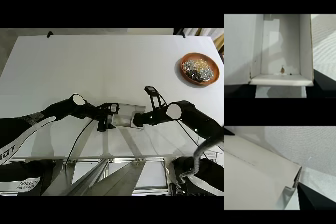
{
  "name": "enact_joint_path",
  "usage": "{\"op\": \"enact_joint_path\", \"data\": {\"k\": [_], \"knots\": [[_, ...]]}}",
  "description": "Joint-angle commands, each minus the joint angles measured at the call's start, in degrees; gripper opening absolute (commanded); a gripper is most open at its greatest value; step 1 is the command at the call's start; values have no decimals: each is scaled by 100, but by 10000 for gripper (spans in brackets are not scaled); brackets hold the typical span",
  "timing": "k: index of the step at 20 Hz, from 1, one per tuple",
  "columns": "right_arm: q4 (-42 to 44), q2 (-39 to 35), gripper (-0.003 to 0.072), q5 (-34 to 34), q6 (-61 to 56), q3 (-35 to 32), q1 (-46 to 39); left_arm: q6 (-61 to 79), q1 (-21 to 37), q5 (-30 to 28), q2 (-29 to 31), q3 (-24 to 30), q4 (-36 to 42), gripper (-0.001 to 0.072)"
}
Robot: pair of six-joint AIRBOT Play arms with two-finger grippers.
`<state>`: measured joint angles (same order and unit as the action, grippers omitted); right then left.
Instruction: Fold the box and place the chain.
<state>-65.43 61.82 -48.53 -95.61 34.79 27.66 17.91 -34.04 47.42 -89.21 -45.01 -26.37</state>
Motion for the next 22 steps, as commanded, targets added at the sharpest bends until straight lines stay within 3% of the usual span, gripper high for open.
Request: {"op": "enact_joint_path", "data": {"k": [1, 8, 13, 18, 22], "knots": [[-37, 11, 499, 37, -52, 96, 9, 4, 0, -2, 0, 2, -2, 273], [-555, 118, 497, -28, -691, 98, 223, 4, 0, -2, 0, 2, -2, 273], [-1899, 118, 497, -151, -2081, 105, 632, 4, 0, -2, 0, 2, -2, 273], [-2050, 181, 458, -9, -2887, 280, 656, 4, 0, -2, 0, 2, -2, 273], [-2280, 719, 459, -612, -2918, 793, 846, 4, 0, -2, 0, 2, -2, 273]]}}
